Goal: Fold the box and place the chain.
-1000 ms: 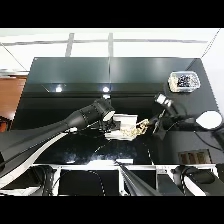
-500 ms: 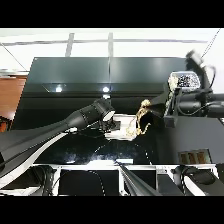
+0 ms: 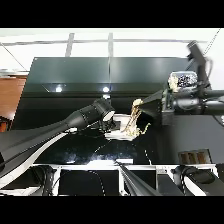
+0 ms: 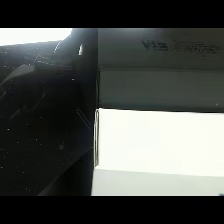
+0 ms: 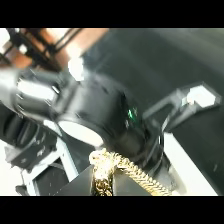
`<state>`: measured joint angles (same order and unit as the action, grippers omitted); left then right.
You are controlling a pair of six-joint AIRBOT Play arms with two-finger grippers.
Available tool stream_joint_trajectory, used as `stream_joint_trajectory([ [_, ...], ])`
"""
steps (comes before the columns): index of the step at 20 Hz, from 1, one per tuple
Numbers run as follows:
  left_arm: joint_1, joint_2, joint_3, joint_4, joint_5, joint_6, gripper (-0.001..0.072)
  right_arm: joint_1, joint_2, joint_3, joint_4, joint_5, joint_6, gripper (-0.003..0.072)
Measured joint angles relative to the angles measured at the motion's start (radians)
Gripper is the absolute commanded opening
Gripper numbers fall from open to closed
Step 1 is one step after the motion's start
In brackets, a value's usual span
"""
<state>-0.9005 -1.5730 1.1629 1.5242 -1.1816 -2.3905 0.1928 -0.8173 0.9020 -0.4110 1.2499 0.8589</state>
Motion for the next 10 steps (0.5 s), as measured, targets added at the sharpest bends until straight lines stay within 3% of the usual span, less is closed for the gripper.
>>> stream_joint_trajectory([
  [6, 0.0, 0.0, 0.0, 0.0, 0.001, 0.0, 0.003, 0.024, -0.063, -0.169, -0.021, -0.065, 0.015, 0.002],
  [7, 0.0, 0.0, 0.0, 0.0, 0.001, 0.0, 0.003, 0.024, -0.069, -0.191, -0.023, -0.081, 0.017, 0.0089],
  [8, 0.0, 0.0, 0.0, 0.0, 0.001, 0.0, 0.0029, 0.025, -0.074, -0.208, -0.033, -0.093, 0.019, 0.0339],
  [9, 0.0, 0.0, 0.0, 0.0, 0.002, 0.0, 0.003, 0.025, -0.078, -0.22, -0.042, -0.102, 0.022, 0.0487],
  [10, 0.0, 0.0, 0.0, 0.0, 0.002, 0.0, 0.003, 0.02, -0.08, -0.227, -0.053, -0.108, 0.021, 0.0528],
])
